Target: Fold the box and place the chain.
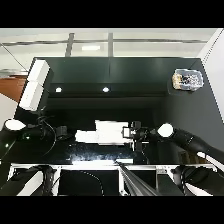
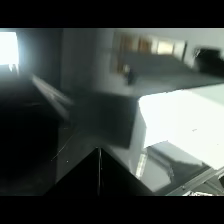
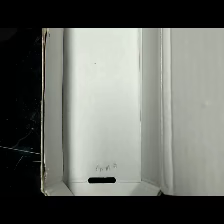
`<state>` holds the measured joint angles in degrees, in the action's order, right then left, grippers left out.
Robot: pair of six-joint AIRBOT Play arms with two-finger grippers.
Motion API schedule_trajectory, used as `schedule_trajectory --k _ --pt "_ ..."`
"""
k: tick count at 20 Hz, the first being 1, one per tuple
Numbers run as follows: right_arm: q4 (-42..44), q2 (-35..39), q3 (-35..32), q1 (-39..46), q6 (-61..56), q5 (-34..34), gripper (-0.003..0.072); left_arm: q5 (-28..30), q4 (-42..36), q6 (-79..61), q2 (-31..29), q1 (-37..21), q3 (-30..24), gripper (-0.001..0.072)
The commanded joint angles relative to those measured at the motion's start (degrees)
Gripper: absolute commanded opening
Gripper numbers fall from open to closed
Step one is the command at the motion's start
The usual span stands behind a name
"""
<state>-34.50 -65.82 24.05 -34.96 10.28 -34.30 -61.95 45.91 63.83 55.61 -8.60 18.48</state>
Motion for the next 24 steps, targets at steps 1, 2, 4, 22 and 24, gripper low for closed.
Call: schedule_trajectory --k 1,2,4,22,24 --pt "0.0 0.0 0.0 0.0 0.0 0.0 0.0461 1.7 -2.1 -1.4 7.1 2.7 -0.2 0.0032" --pt "0.0 0.0 0.0 0.0 0.0 0.0 0.0461 1.5 -4.4 -3.9 8.5 2.8 -0.2 0.0032" --pt "0.0 0.0 0.0 0.0 0.0 0.0 0.0462 1.4 -9.8 -8.3 10.9 2.8 -0.2 0.0033" --pt "0.0 0.0 0.0 0.0 0.0 0.0 0.0462 -8.9 -19.4 -17.2 13.6 9.4 4.1 0.0507" --pt "0.0 0.0 0.0 0.0 0.0 0.0 0.0461 -8.6 -19.5 -17.1 12.8 10.6 5.4 0.0507"
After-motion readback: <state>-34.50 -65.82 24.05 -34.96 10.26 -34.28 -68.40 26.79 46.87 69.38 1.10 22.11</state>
